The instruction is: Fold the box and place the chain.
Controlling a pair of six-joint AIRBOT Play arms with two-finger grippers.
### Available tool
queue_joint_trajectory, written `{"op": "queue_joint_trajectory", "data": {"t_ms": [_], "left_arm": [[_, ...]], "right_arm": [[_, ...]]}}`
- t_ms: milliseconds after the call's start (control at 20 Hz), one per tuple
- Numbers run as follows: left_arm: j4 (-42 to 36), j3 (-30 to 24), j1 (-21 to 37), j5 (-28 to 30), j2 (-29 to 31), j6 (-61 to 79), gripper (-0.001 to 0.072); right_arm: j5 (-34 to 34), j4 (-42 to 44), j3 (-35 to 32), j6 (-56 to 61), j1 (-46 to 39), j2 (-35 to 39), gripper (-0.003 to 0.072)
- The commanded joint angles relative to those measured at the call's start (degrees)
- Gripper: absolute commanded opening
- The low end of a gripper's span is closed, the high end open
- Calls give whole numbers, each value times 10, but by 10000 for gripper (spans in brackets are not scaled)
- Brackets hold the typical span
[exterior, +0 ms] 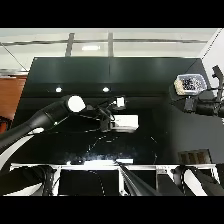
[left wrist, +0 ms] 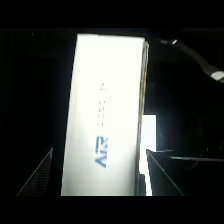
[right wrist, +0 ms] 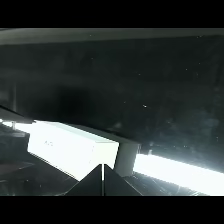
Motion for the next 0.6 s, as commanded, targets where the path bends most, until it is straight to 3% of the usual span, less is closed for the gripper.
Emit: {"op": "queue_joint_trajectory", "data": {"t_ms": [0,550], "left_arm": [[-8,43,-17,2,-40,-21,720],[-22,58,-25,-19,-92,-22,720]], "right_arm": [[0,-1,1,1,-2,0,16],[-3,-2,-13,-2,-2,0,16]]}}
